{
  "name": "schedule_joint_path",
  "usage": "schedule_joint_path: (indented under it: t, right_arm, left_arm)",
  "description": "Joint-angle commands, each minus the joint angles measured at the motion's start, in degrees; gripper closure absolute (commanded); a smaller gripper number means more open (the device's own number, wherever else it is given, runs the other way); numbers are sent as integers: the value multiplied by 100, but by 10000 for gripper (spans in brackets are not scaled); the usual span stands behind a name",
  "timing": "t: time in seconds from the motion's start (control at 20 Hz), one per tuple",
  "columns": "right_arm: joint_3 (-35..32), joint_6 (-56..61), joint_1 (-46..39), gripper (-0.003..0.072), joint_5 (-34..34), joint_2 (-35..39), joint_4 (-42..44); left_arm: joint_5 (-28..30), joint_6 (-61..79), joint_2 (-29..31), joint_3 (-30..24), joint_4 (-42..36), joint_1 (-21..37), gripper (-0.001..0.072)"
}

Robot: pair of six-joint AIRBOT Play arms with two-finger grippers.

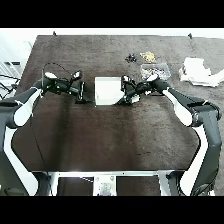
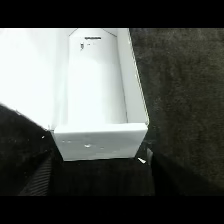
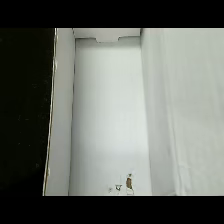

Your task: Fold the box and place the chain.

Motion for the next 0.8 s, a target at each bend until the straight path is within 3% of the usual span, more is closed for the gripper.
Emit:
schedule_joint_path:
  t: [0.0,0.35,0.75]
  right_arm:
    - [0,0,2,290,2,-2,0]
    - [0,0,2,289,2,-2,0]
    - [0,0,2,289,2,-2,0]
  left_arm:
    - [-52,44,-4,2,-7,-4,-11]
    - [573,284,-4,2,7,-170,-11]
    - [553,337,-4,2,33,-243,-11]
